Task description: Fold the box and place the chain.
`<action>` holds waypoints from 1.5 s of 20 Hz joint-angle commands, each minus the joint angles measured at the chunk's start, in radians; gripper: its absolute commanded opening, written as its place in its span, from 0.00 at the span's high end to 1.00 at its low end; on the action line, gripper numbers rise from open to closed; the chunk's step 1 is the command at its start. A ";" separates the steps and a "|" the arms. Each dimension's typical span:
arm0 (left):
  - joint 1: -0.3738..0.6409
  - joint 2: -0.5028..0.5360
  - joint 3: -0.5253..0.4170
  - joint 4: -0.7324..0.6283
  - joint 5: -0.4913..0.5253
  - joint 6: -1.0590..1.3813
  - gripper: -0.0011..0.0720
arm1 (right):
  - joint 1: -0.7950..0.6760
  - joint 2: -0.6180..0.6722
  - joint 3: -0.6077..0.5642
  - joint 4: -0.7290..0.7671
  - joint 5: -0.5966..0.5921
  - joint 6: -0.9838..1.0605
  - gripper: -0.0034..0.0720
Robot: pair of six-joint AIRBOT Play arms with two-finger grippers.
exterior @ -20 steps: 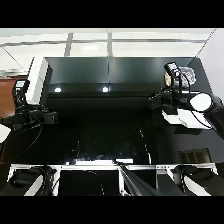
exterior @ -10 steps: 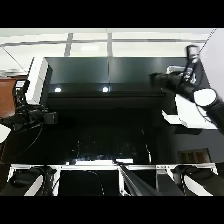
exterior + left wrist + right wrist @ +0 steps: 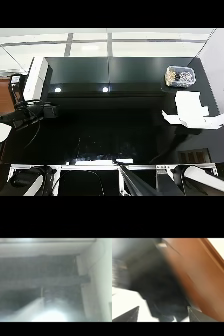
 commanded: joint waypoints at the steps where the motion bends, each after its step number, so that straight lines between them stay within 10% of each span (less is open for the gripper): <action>1: 0.000 -0.064 0.003 -0.048 0.020 0.003 0.01 | -0.223 -0.177 0.150 -0.089 0.296 0.002 0.01; 4: 0.000 -0.132 0.003 -0.051 -0.007 0.002 0.01 | -0.250 -0.364 0.288 0.051 0.624 -0.204 0.02; 10: 0.000 -0.163 0.004 -0.061 0.004 0.002 0.01 | -0.153 -0.415 0.288 0.062 0.538 -0.354 0.02; 14: 0.000 -0.164 0.004 -0.058 0.002 0.002 0.01 | -0.134 -0.412 0.300 0.043 0.577 -0.353 0.79; 17: 0.000 -0.164 0.004 -0.058 0.006 0.002 0.01 | -0.128 -0.367 0.296 0.104 0.632 -0.339 0.93; 27: -0.001 -0.166 0.003 -0.109 0.005 0.002 0.01 | 0.202 0.155 -0.170 0.462 0.415 -0.299 0.94; 30: -0.002 -0.199 0.003 -0.187 0.005 0.034 0.01 | 0.424 0.337 -0.399 0.619 0.193 -0.289 0.94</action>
